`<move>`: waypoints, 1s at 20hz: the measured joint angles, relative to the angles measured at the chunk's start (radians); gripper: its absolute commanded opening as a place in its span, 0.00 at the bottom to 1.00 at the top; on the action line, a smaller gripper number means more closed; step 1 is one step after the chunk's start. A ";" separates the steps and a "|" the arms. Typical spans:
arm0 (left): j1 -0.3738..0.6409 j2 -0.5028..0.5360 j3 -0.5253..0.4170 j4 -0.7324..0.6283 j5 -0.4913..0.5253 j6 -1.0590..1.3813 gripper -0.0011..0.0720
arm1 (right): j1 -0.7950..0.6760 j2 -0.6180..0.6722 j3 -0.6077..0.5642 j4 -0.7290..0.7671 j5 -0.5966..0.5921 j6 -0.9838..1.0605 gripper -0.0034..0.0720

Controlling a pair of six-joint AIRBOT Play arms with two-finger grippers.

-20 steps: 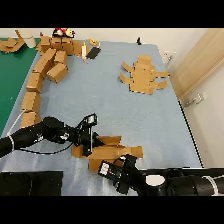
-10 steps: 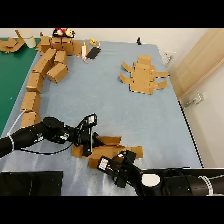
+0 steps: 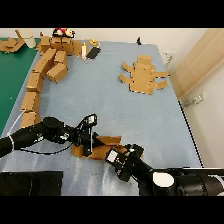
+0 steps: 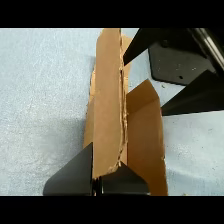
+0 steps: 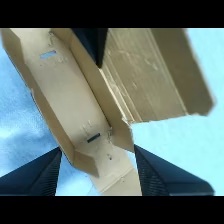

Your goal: Fold the box.

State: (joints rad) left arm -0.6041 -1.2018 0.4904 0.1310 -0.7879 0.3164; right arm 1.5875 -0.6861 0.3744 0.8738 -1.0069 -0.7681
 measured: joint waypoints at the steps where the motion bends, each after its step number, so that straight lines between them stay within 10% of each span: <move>1: 0.000 0.000 0.000 0.000 0.000 0.000 0.03 | 0.000 0.009 -0.005 -0.003 -0.001 -0.009 0.99; 11: 0.000 0.000 0.000 0.000 0.000 0.000 0.03 | -0.145 0.105 -0.072 0.060 0.175 -0.225 0.99; 20: 0.000 0.000 0.000 0.000 0.000 0.000 0.03 | -0.608 0.154 -0.088 0.645 0.334 -1.051 0.99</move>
State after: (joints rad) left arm -0.6041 -1.2018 0.4904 0.1310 -0.7879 0.3164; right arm 0.9798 -0.5323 0.2863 1.5188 -0.6731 -1.8191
